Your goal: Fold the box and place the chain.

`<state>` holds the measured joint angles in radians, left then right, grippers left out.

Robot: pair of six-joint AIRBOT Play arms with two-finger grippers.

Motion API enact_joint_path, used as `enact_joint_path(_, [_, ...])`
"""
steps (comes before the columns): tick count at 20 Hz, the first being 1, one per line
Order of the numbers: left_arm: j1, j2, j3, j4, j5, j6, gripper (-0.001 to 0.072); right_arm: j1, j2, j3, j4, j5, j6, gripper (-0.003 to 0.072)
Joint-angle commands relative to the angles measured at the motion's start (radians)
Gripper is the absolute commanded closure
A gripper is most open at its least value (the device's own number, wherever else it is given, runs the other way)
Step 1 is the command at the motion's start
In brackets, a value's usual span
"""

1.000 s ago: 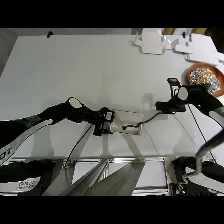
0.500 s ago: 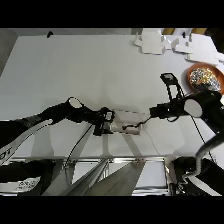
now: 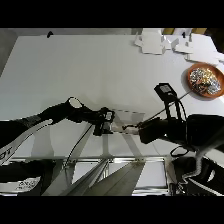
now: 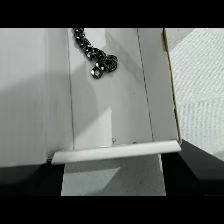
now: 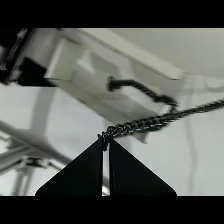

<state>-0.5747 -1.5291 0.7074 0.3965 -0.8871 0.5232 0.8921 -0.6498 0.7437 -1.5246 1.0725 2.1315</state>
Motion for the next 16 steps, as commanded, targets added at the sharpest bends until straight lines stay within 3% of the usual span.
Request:
enact_joint_path(1, [0.000,-0.001,0.000,0.000,0.000,0.000,0.0500,0.111,0.008,0.001,-0.018,-0.143,0.095,0.0665])
enact_joint_path(8, [0.000,-0.001,0.000,0.000,0.000,0.000,0.0500,0.116,-0.128,0.001,-0.040,-0.298,0.098,0.0665])
enact_joint_path(16, [0.000,-0.001,0.000,0.000,0.000,0.000,0.0500,0.115,-0.349,0.001,-0.084,-0.297,0.119,0.0664])
